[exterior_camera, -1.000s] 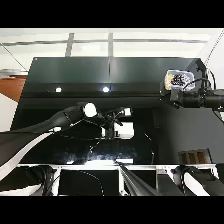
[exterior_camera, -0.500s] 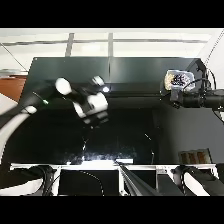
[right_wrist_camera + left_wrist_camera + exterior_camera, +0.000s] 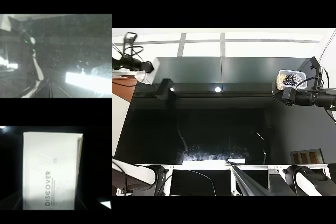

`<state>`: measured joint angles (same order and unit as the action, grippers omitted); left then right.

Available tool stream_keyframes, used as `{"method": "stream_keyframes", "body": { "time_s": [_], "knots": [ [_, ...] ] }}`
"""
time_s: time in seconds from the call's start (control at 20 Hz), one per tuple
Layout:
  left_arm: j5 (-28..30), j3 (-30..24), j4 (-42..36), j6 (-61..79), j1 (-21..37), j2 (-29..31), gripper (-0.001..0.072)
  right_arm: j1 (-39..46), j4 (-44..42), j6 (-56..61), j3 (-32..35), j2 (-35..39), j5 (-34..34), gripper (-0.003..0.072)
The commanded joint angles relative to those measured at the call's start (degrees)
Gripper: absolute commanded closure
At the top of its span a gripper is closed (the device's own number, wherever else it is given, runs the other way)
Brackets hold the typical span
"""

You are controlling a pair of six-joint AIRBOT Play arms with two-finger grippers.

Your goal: Fold the box and place the chain.

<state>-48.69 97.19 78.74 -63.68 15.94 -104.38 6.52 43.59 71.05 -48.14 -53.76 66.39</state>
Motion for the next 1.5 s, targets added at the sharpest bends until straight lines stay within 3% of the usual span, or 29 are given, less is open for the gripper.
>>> {"method": "stream_keyframes", "body": {
  "time_s": [0.0,0.15,0.2,0.25,0.3,0.35,0.5,0.75,0.8,0.9,0.95,1.05,1.1,1.25,1.45],
  "knots": [
    [-1.0,9.9,-0.6,-7.0,3.4,-9.4,0.0522,0.0,0.0,-0.2,0.0,0.0,-0.2,0.0638],
    [-1.5,13.9,-1.7,-8.2,3.3,-15.1,0.0521,0.0,0.0,-0.1,0.0,0.0,0.0,0.0638],
    [-2.1,15.0,-3.2,-8.8,3.3,-16.7,0.0463,0.0,0.0,0.1,0.0,0.0,0.1,0.0639],
    [-2.0,15.6,-4.3,-8.8,3.1,-17.4,0.0149,0.0,-0.1,0.1,0.0,0.0,0.3,0.0638],
    [-1.1,15.7,-4.5,-9.3,2.9,-17.5,-0.0003,0.0,-0.1,0.2,0.0,0.0,0.5,0.0638],
    [-1.7,16.6,-4.2,-9.2,2.7,-17.4,-0.0003,0.0,0.0,0.2,0.0,0.0,0.5,0.0638],
    [-11.1,23.6,-0.2,-9.2,2.6,-15.8,-0.0003,0.0,0.0,0.2,-0.1,0.0,0.5,0.0639],
    [-21.1,23.8,1.4,-11.4,2.3,-1.8,0.0002,0.0,0.1,-0.4,-1.8,0.0,1.3,0.0638],
    [-24.7,23.7,0.3,-12.8,1.9,1.0,0.0065,0.0,0.4,-1.5,-3.4,0.1,1.8,0.0638],
    [-34.1,23.2,-3.1,-13.5,1.0,6.3,0.0678,0.1,5.5,-1.9,-8.2,0.6,3.5,0.0638],
    [-37.7,21.6,-4.9,-13.6,0.2,9.0,0.0678,0.2,10.0,-1.8,-11.0,1.3,5.1,0.0638],
    [-41.1,14.1,-5.5,-13.7,-2.9,16.7,0.068,0.7,19.4,-0.9,-14.0,4.6,7.3,0.0639],
    [-38.9,8.0,-5.5,-13.7,-5.0,21.8,0.068,1.3,23.5,-0.3,-13.9,7.4,7.3,0.0639],
    [-23.3,-16.0,-5.4,-13.7,-11.6,40.3,0.0679,4.2,32.0,0.6,-11.3,16.7,5.7,0.0638],
    [-3.1,-54.5,-0.8,-19.0,-18.0,65.8,0.0679,7.3,33.0,3.1,5.7,25.9,-6.0,0.0639]
  ]
}}
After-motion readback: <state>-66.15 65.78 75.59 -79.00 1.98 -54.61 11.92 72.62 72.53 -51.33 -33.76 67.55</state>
